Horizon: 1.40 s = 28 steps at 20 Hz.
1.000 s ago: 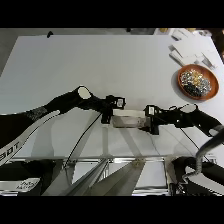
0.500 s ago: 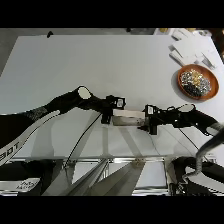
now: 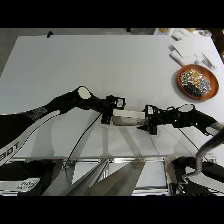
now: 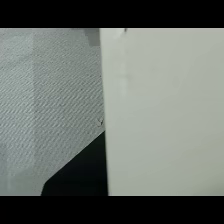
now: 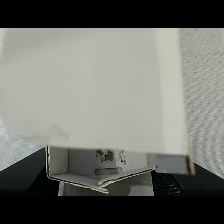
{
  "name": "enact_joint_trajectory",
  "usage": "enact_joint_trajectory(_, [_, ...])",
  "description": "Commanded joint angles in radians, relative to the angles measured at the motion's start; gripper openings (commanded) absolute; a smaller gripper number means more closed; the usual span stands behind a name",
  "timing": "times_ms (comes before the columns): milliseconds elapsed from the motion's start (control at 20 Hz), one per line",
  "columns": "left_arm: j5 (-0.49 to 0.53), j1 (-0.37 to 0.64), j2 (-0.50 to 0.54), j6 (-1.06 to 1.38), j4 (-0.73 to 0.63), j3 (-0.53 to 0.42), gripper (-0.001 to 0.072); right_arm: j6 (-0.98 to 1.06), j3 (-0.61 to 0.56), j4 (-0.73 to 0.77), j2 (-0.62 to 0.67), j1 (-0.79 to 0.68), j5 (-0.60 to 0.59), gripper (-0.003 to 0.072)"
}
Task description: Fold the box and place the chain.
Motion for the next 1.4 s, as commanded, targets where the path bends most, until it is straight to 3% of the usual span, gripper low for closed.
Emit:
enact_joint_trajectory(0, [0.001, 0.000, 0.000, 0.000, 0.000, 0.000, 0.0011, 0.001, -0.001, -0.001, 0.000, 0.001, -0.005, 0.0419])
enact_joint_trajectory(950, [-0.005, 0.001, 0.004, -0.046, -0.006, 0.000, 0.0021, 0.001, -0.001, -0.001, 0.000, 0.001, -0.005, 0.0419])
enact_joint_trajectory(1050, [-0.012, 0.002, 0.032, -0.074, 0.016, 0.000, 0.0296, 0.001, -0.001, -0.001, 0.000, 0.001, -0.005, 0.0419])
enact_joint_trajectory(1100, [-0.009, 0.002, 0.053, -0.086, 0.039, 0.000, 0.0361, 0.001, -0.001, -0.001, 0.000, 0.001, -0.005, 0.0419])
enact_joint_trajectory(1350, [-0.034, 0.003, 0.179, -0.319, 0.265, 0.000, 0.0500, 0.001, -0.001, -0.002, 0.000, 0.001, -0.004, 0.0419])
